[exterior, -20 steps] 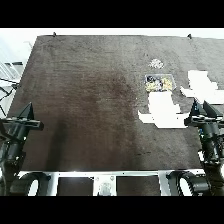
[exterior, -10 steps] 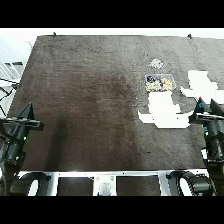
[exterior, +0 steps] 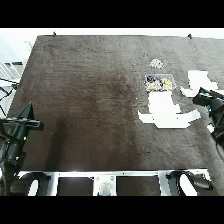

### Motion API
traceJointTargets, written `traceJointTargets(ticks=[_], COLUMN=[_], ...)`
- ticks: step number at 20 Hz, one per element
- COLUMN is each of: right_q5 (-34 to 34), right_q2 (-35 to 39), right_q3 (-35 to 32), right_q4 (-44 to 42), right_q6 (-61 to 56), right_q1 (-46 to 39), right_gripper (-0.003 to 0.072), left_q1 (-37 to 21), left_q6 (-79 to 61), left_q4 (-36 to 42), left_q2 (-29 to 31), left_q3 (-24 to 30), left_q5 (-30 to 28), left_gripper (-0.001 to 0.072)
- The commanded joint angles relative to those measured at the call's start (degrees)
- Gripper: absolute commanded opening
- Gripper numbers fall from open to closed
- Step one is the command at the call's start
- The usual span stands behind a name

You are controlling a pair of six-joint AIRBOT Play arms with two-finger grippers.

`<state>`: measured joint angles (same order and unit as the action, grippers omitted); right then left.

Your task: Fold the box and place the chain.

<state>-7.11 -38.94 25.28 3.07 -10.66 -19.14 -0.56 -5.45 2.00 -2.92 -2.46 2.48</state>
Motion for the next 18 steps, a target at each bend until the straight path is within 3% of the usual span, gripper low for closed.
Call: traceJointTargets(ticks=[1, 5, 9, 10, 14, 18], right_q5=[-31.5, -41.4, -54.4, -57.4, -65.3, -70.0], right_q2=[-13.4, -21.6, -34.3, -38.1, -49.6, -55.0], right_q3=[9.3, 21.0, 36.5, 40.3, 51.1, 54.2], right_q4=[13.0, 37.1, 56.9, 59.3, 65.4, 66.0], right_q6=[-19.0, -36.7, -45.2, -45.9, -45.9, -43.5], right_q1=[-16.0, -24.8, -26.3, -26.3, -25.9, -24.8], right_gripper=[0.0444, 0.0454, 0.0464, 0.0514, 0.0528, 0.0571], left_q1=[0.0, 0.0, 0.0, 0.0, 0.0, 0.0], left_q6=[0.0, 0.0, 0.0, 0.0, 0.0, 0.0], left_q4=[0.0, 0.0, 0.0, 0.0, 0.0, 0.0], left_q2=[0.0, 0.0, 0.0, 0.0, 0.0, 0.0], left_q3=[0.0, 0.0, 0.0, 0.0, 0.0, 0.0], left_q5=[0.0, 0.0, 0.0, 0.0, 0.0, 0.0], left_gripper=[0.0022, 0.0022, 0.0021, 0.0022, 0.0022, 0.0022])
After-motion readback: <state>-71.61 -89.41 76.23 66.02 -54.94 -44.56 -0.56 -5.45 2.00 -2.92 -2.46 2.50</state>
